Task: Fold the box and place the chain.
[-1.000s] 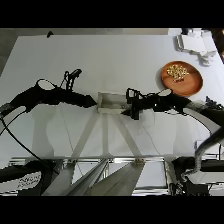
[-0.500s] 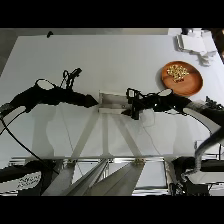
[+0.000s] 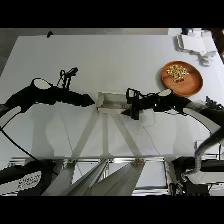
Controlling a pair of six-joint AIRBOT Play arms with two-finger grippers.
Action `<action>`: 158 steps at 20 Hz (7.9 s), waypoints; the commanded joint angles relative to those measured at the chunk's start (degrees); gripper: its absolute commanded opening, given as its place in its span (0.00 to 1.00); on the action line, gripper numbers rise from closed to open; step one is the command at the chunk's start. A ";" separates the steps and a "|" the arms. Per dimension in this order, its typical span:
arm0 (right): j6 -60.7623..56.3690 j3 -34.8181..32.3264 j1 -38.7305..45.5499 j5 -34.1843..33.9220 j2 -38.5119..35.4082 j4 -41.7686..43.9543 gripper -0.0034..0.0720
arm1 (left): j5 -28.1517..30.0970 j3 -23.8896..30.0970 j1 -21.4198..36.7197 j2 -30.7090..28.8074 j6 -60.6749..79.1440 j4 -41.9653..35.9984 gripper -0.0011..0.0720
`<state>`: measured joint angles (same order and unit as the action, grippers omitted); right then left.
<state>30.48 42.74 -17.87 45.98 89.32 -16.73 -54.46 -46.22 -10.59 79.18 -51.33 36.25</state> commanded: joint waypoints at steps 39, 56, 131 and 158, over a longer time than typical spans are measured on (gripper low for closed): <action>0.02 -0.02 -0.02 0.11 0.02 0.02 0.57 | 0.87 -14.01 -20.94 6.95 -48.09 42.18 0.97; 0.02 -0.02 -0.02 0.11 0.02 0.02 0.57 | -4.81 -20.46 -28.24 12.70 -73.66 49.03 0.03; -2.16 0.00 3.23 1.07 -3.63 -0.98 0.92 | -4.17 -10.29 -6.40 18.71 79.38 -2.80 0.17; -39.74 -0.02 -9.88 -35.52 -9.97 -12.57 0.05 | -4.20 -10.29 -6.40 18.71 79.38 -2.80 0.17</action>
<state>-6.37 42.72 -27.38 18.33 75.79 -29.80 -58.59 -56.53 -17.04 97.93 27.99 33.41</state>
